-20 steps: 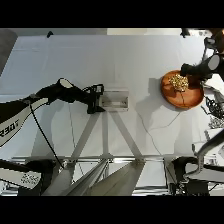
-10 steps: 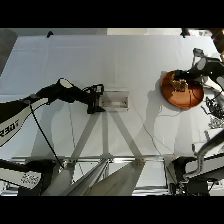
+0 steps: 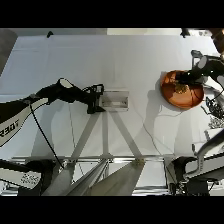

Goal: Fold the box and place the chain.

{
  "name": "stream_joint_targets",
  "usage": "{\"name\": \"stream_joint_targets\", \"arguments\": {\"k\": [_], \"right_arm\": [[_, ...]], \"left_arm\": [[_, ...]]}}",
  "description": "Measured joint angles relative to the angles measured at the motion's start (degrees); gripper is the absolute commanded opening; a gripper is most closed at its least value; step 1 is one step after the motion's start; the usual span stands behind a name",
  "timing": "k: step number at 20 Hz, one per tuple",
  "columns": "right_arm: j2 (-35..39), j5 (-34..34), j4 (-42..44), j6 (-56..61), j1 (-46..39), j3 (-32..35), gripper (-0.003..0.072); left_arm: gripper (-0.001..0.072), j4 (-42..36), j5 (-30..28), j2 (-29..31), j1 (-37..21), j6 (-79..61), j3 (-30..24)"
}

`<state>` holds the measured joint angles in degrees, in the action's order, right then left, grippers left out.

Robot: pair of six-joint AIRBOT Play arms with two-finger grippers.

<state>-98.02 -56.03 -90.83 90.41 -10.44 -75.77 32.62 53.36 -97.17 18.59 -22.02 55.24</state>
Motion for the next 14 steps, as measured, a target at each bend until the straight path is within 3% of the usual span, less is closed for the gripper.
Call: {"name": "stream_joint_targets", "arguments": {"k": [8, 14], "right_arm": [[13.7, -10.6, 0.3, -13.8, 0.0, 0.4, 0.0006], [25.6, -17.4, 7.2, -19.3, 3.8, 3.6, 0.0006]], "left_arm": [[0.0158, 0.0, 0.0, 0.0, 0.0, 0.0, 0.0], [0.0158, 0.0, 0.0, 0.0, 0.0, 0.0, 0.0]]}}
